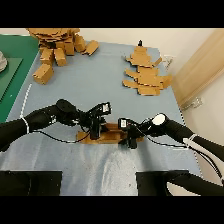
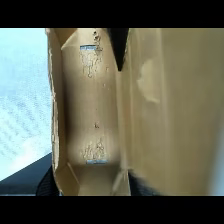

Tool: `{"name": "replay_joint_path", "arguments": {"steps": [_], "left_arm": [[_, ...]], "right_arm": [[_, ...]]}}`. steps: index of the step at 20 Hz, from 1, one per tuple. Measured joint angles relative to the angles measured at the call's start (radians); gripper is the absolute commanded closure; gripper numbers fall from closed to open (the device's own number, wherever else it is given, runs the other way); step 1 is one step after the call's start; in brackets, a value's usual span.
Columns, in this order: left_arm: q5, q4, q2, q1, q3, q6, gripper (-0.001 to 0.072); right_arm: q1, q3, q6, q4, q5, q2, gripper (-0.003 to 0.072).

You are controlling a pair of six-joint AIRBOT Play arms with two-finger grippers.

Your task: Fold the box.

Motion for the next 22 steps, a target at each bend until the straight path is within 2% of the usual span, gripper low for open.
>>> {"name": "replay_joint_path", "arguments": {"steps": [7,9,11,12,14,16,18,20,22], "left_arm": [[0.064,0.029,0.03,0.011,0.01,-0.061,0.0179],[0.075,0.1,0.072,0.031,0.011,-0.125,0.0179],[0.075,0.241,0.13,0.066,0.012,-0.274,0.0182],[0.058,0.338,0.165,0.087,0.012,-0.375,0.0207],[-0.009,0.527,0.227,0.122,0.012,-0.586,0.0694],[-0.129,0.666,0.27,0.137,0.012,-0.764,0.0698],[-0.259,0.724,0.288,0.126,0.012,-0.907,0.0698],[-0.337,0.69,0.287,0.074,0.01,-1.014,0.0698],[-0.302,0.591,0.261,0.005,0.013,-1.077,0.0698]], "right_arm": [[0.0,0.0,0.0,0.0,-0.003,0.0,0.0218],[0.001,0.0,0.0,0.0,-0.005,0.0,0.0217],[0.001,0.0,0.0,0.0,-0.006,0.0,0.0217],[0.001,0.0,0.0,0.0,-0.006,0.0,0.0217],[0.001,0.0,0.0,0.0,-0.006,0.0,0.0218],[0.001,0.0,0.0,0.0,-0.006,0.0,0.0217],[0.001,0.0,0.0,0.0,-0.006,0.0,0.0217],[0.001,0.0,0.0,0.0,-0.006,0.0,0.0217],[0.001,0.0,0.0,0.001,-0.006,0.0,0.0217]]}}
